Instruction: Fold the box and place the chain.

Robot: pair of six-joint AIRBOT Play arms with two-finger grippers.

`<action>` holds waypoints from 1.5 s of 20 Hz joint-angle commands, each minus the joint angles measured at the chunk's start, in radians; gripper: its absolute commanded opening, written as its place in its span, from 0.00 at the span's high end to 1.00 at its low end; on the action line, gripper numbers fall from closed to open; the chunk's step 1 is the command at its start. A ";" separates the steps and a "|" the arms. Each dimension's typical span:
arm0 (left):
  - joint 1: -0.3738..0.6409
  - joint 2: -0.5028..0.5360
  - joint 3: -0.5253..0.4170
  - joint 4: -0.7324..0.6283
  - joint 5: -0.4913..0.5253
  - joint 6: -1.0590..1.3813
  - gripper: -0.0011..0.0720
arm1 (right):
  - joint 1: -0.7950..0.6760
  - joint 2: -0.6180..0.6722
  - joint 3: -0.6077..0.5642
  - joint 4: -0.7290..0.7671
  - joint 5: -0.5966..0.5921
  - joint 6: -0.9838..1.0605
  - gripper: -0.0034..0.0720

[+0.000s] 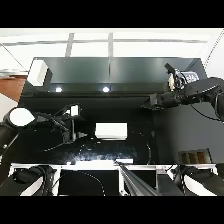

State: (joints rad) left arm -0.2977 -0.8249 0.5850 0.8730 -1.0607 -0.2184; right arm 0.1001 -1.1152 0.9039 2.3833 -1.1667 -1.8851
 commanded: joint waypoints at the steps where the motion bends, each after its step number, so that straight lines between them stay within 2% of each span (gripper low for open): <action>1: -0.041 0.018 0.001 -0.009 0.060 -0.078 0.01 | -0.002 0.001 0.001 -0.010 0.009 -0.001 0.92; 5: -0.164 -0.092 0.007 -0.089 0.224 -0.075 0.01 | -0.002 0.001 0.000 -0.010 0.014 0.000 0.92; 9: -0.288 -0.246 0.077 -0.088 0.281 -0.034 0.01 | -0.002 0.001 0.001 -0.010 0.014 0.000 0.92; 12: -0.311 -0.325 0.127 -0.089 0.281 -0.016 0.01 | -0.002 0.001 0.001 -0.010 0.013 0.000 0.92; 30: -0.314 -0.359 0.132 -0.128 0.263 0.009 0.01 | -0.001 0.001 0.001 -0.011 0.023 0.000 0.92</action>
State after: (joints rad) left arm -0.6106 -1.1759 0.7162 0.7475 -0.7956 -0.2096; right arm 0.0990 -1.1152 0.9039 2.3726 -1.1450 -1.8854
